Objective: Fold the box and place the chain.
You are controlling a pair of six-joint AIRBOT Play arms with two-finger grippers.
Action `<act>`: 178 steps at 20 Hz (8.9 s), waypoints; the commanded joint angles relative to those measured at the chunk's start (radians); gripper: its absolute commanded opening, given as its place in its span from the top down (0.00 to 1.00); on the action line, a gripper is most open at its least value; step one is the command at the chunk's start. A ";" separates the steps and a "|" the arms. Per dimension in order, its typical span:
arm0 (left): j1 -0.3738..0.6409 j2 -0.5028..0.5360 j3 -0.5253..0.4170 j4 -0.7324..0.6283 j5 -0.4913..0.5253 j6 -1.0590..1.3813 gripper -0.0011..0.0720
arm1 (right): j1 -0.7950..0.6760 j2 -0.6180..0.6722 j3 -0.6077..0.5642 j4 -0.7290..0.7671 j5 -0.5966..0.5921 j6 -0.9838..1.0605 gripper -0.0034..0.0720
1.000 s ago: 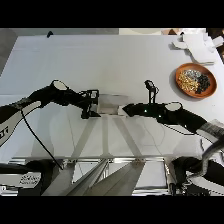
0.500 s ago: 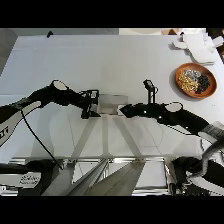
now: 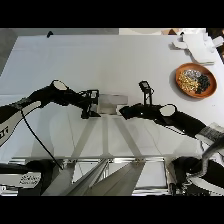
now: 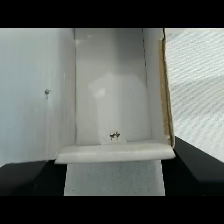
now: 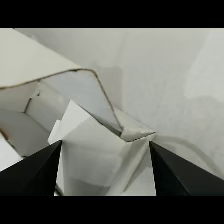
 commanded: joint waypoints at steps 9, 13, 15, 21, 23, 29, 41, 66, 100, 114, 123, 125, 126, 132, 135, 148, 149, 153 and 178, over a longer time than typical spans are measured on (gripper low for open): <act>0.000 0.000 0.001 0.000 0.000 0.000 0.52 | 0.011 0.001 0.066 -0.518 0.037 0.444 0.20; 0.000 0.000 0.001 0.000 0.000 0.000 0.52 | 0.012 0.001 0.129 -0.724 0.208 0.681 0.20; 0.000 0.001 0.001 0.000 0.000 0.000 0.52 | 0.021 0.000 0.152 -0.869 0.289 0.841 0.20; 0.000 0.000 0.001 0.000 0.000 0.000 0.52 | 0.091 -0.006 0.191 -1.048 0.304 1.164 0.24; 0.000 0.000 0.001 0.000 0.000 0.000 0.52 | 0.114 -0.013 0.217 -1.047 0.301 1.167 0.24; 0.000 0.000 0.001 0.000 0.000 0.000 0.52 | 0.168 -0.081 0.288 -1.048 0.311 1.220 0.17; 0.000 0.001 0.001 0.000 0.000 0.000 0.52 | 0.224 -0.197 0.392 -1.369 0.405 1.664 0.30; 0.000 0.000 0.001 0.000 0.000 0.000 0.52 | 0.269 -0.069 0.405 -1.347 0.638 1.617 0.37; 0.000 0.000 0.001 0.000 0.000 0.000 0.52 | -0.823 -0.446 0.789 -1.321 0.476 1.007 0.08; 0.000 0.000 0.001 0.000 0.000 0.000 0.52 | -0.822 -0.514 0.799 -1.266 0.552 0.917 0.93; 0.000 0.001 0.001 0.000 0.000 0.000 0.52 | -0.822 -0.374 0.800 -1.282 0.625 0.865 0.95; 0.000 0.001 0.001 0.000 0.000 0.000 0.52 | -0.822 -0.309 0.800 -1.314 0.654 0.864 0.95; 0.000 0.001 0.001 0.000 0.000 0.000 0.52 | -0.822 -0.276 0.800 -1.322 0.674 0.841 0.95; 0.000 0.001 0.001 0.000 0.000 0.000 0.52 | -0.822 -0.094 0.800 -1.323 0.844 0.787 0.95; 0.000 0.001 0.001 0.000 0.000 0.000 0.52 | -0.822 -0.014 0.795 -1.306 0.876 0.788 0.95; 0.000 0.001 0.001 0.000 0.000 0.000 0.52 | -0.401 0.106 0.640 -1.347 0.907 0.825 0.95; 0.000 0.001 0.001 0.000 0.000 0.000 0.52 | -0.360 0.106 0.640 -1.348 0.904 0.825 0.95; 0.000 0.001 0.001 0.000 0.000 0.000 0.52 | -0.204 0.106 0.640 -1.349 0.880 0.841 0.95; 0.000 0.001 0.001 0.000 0.000 0.000 0.52 | 0.263 0.105 0.640 -1.316 0.834 0.948 0.95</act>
